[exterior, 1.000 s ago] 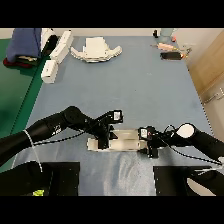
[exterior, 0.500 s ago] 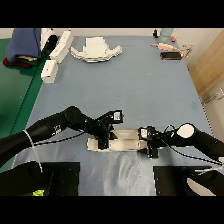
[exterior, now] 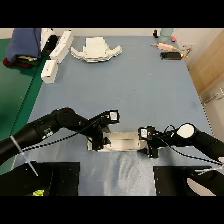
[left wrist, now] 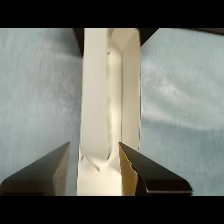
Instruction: Fold the box.
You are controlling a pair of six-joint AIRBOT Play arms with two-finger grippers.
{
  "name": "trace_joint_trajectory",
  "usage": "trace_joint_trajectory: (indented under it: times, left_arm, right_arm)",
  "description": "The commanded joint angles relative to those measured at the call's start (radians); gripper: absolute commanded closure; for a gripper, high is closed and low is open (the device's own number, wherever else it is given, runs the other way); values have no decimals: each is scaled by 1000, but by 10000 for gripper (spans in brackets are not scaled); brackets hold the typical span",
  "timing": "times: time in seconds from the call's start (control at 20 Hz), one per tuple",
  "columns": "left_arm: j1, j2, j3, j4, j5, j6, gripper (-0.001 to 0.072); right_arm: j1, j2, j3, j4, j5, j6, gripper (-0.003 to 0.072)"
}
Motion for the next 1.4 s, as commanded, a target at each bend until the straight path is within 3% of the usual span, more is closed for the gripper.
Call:
trace_joint_trajectory:
  times: [0.0, 0.05, 0.1, 0.15, 0.25, 0.45, 0.65, 0.85, 0.95, 1.1, 1.35]
  left_arm:
    - [0, 127, 0, 311, -151, -459, 236]
    - [0, 161, 0, 335, -204, -608, 308]
    - [0, 187, 0, 330, -242, -731, 652]
    - [-8, 204, 0, 293, -260, -788, 695]
    - [-34, 201, 0, 138, -216, -860, 695]
    - [-92, 94, 0, -223, 80, -880, 694]
    - [-8, -23, 0, -378, 195, -905, 694]
    - [80, -79, 0, -431, 242, -974, 694]
    - [100, -124, 0, -432, 212, -1009, 694]
    - [90, -220, 0, -431, 115, -1025, 694]
    - [72, -296, 0, -432, 114, -1025, 694]
  right_arm:
    - [1, 0, 0, 1, 1, 0, 103]
    - [1, 0, 0, 1, 1, 0, 102]
    - [1, 0, 0, 0, 1, 0, 103]
    - [1, 0, 0, 0, 1, 0, 103]
    - [1, 0, 0, 1, 1, 0, 103]
    - [1, 0, 0, 1, 1, 0, 102]
    - [1, 0, 0, 0, 1, 0, 103]
    - [1, 0, 0, 0, 1, 0, 102]
    - [1, 0, 0, 1, 1, 0, 102]
    - [1, 0, 0, 1, 1, 0, 103]
    - [1, 0, 0, 1, 1, 0, 102]
